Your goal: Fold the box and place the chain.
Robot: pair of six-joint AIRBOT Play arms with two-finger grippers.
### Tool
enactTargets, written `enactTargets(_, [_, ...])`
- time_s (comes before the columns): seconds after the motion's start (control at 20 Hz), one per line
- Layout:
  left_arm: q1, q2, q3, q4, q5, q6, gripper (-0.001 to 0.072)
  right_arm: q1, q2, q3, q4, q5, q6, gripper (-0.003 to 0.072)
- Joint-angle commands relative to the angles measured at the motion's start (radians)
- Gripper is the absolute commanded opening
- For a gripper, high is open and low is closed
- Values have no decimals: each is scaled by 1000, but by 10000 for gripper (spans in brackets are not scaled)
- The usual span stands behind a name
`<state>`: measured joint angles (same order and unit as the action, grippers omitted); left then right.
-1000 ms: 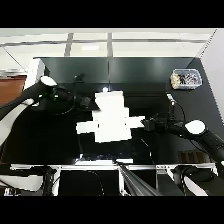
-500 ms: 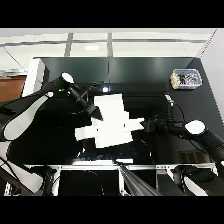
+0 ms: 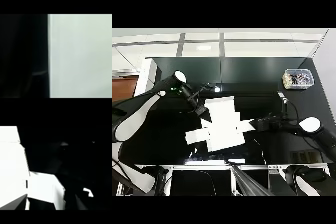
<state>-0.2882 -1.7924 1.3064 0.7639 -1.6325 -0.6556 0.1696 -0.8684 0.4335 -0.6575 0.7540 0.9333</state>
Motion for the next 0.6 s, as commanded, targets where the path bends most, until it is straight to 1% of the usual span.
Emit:
enactTargets(0.0, [-11,122,-64,3,95,30,21,-73,7,151,-281,223,-29,679])
enactTargets(0.05, [-22,193,-129,-27,178,97,21,-78,9,195,-343,269,-65,679])
enactTargets(0.1, [-34,272,-212,-64,319,165,22,-77,10,223,-388,288,-117,679])
enactTargets(0.15, [-50,329,-277,-73,449,241,27,-75,10,229,-400,270,-176,679])
enactTargets(0.2, [-68,365,-322,-63,544,364,27,-72,9,226,-394,243,-251,679])
enactTargets(0.3, [-103,370,-336,-9,600,631,26,-48,8,225,-393,179,-352,679])
enactTargets(0.35, [-124,363,-335,7,629,649,26,-28,8,225,-393,157,-382,679])
enactTargets(0.45, [-169,335,-332,63,693,647,26,13,8,225,-394,160,-447,679])
enactTargets(0.55, [-201,289,-303,146,695,609,27,51,7,225,-394,158,-505,679])
